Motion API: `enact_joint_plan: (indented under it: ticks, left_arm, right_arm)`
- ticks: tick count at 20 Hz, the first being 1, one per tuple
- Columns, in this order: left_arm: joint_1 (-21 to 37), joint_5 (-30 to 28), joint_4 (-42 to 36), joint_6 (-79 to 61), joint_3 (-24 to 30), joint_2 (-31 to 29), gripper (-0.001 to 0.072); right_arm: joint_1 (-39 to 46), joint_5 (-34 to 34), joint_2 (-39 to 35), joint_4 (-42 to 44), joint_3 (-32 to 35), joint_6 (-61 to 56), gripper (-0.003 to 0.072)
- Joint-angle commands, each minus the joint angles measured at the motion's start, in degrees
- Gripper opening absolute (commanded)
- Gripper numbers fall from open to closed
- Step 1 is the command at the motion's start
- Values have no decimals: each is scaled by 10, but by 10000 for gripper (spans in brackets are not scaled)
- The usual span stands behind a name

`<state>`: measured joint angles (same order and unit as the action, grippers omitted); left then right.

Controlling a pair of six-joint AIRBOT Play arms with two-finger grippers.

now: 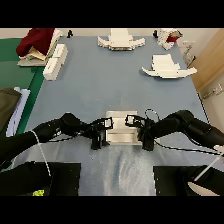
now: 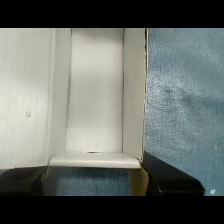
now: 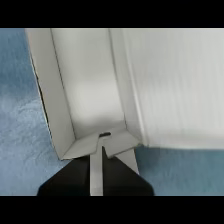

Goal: Fold the box.

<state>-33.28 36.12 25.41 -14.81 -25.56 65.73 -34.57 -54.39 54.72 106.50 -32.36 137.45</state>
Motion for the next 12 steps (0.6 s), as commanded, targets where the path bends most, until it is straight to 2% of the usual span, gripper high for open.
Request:
enact_joint_plan:
  ticks: [1, 4, 6, 9, 12]
  left_arm:
    - [0, 0, 1, -2, 0, 0, 461]
    - [0, 0, 1, -2, 0, 0, 461]
    - [0, 0, 1, -2, 0, 0, 461]
    - [0, 0, 1, -2, 0, 0, 461]
    - [0, 0, 1, -2, 0, 0, 461]
  right_arm:
    - [0, -83, -32, -147, -19, -243, 38]
    - [16, -126, -75, -267, -21, -437, 4]
    - [59, -155, -87, -304, -21, -559, 3]
    - [182, -160, -76, -228, -16, -620, 3]
    - [321, -136, -35, -39, 3, -557, 2]
